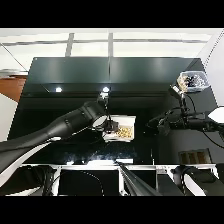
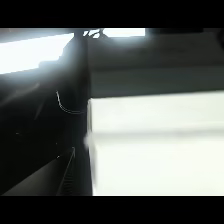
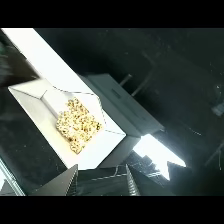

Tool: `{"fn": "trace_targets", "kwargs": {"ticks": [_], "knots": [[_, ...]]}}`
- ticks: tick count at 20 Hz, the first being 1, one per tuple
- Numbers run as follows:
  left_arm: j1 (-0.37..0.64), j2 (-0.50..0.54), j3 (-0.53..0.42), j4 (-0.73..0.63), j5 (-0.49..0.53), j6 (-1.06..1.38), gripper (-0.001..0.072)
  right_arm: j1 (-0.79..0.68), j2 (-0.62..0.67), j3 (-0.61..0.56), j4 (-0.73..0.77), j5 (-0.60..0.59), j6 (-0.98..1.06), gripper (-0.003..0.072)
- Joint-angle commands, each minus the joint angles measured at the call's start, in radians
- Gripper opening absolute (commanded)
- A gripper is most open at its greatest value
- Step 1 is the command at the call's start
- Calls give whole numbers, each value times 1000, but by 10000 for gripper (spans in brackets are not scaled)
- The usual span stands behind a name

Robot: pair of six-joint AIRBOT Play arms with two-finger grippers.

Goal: Fold the box and place the chain.

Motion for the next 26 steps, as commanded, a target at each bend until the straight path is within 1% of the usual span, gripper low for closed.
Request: {"fn": "trace_targets", "kwargs": {"ticks": [1, 3, 4, 6, 7, 8, 9, 10, 11, 12, 13, 14, 15, 17, 20, 21, 23, 25, 26], "knots": [[10, 114, 16, 15, -106, 290, 373, -10, -1, 1, -16, 8, 0, 366], [55, 201, 9, 13, -217, 501, 373, -10, -1, 1, -26, 8, 0, 366], [88, 252, -7, 5, -253, 587, 373, -10, -1, 1, -28, 8, 0, 366], [178, 350, -61, -19, -263, 709, 373, -10, -1, 1, -27, 7, 0, 366], [244, 401, -106, -51, -229, 756, 373, -10, -1, 1, -27, 5, 0, 366], [316, 446, -163, -110, -149, 787, 373, -10, -1, 1, -27, -5, 0, 366], [398, 491, -248, -235, -20, 832, 372, -10, -1, 1, -27, -16, 1, 366], [475, 524, -343, -421, 112, 953, 371, -10, -1, 1, -27, -20, 1, 366], [533, 538, -427, -604, 202, 1119, 371, -10, -1, 1, -26, -20, 1, 366], [579, 536, -501, -766, 252, 1303, 371, -10, -1, 1, -26, -14, 1, 366], [605, 523, -552, -855, 267, 1469, 374, -10, -1, 1, -26, -9, 1, 366], [615, 505, -585, -889, 266, 1616, 428, -10, -1, 1, -26, -6, 1, 366], [613, 483, -600, -888, 267, 1705, 698, -10, -1, 1, -26, -5, 1, 366], [597, 434, -605, -883, 268, 1840, 709, -10, -1, 1, -26, -3, 1, 367], [543, 372, -605, -885, 268, 2285, 707, -10, -1, 1, -27, -4, 1, 367], [525, 356, -605, -885, 269, 2389, 706, -10, -1, 1, -26, -3, 2, 367], [506, 315, -605, -897, 294, 2501, 704, -10, -1, 1, -26, -2, 11, 367], [519, 260, -603, -984, 320, 2525, 702, -10, -1, 1, -26, -1, 12, 366], [532, 229, -597, -1023, 307, 2554, 702, -10, -1, 1, -26, -2, 11, 366]]}}
